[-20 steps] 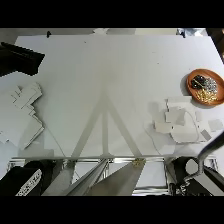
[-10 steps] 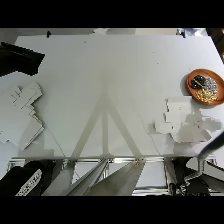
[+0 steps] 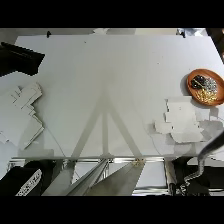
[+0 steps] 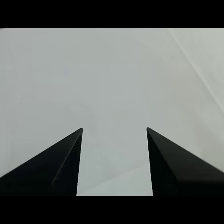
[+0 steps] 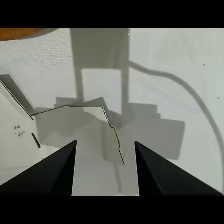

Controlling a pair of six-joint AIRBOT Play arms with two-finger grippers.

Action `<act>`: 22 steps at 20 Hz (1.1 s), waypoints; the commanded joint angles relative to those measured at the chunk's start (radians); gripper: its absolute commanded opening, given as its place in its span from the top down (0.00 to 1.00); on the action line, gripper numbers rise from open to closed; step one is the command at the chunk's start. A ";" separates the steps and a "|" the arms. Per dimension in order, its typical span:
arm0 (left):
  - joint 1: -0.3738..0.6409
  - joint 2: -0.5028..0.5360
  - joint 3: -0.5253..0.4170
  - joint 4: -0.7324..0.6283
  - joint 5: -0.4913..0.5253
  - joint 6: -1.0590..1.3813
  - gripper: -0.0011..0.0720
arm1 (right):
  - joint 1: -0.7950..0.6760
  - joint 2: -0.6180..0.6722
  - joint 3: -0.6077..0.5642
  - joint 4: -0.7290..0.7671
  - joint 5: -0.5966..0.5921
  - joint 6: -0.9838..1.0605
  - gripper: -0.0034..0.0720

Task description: Fold the box and place the chain.

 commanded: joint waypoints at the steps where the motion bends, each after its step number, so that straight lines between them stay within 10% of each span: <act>1: 0.000 0.001 0.001 0.000 0.000 0.000 0.36 | -0.010 -0.089 0.000 0.029 0.037 -0.026 0.41; 11: 0.000 0.001 0.001 0.000 0.000 0.000 0.36 | -0.010 -0.149 0.000 0.042 0.118 0.010 0.44; 18: 0.000 0.001 0.001 0.000 0.000 0.000 0.36 | 0.000 -0.187 0.000 0.055 0.198 0.005 0.94; 22: 0.000 0.001 0.001 0.000 0.000 0.000 0.36 | 0.045 -0.186 0.000 0.171 0.242 -0.053 0.94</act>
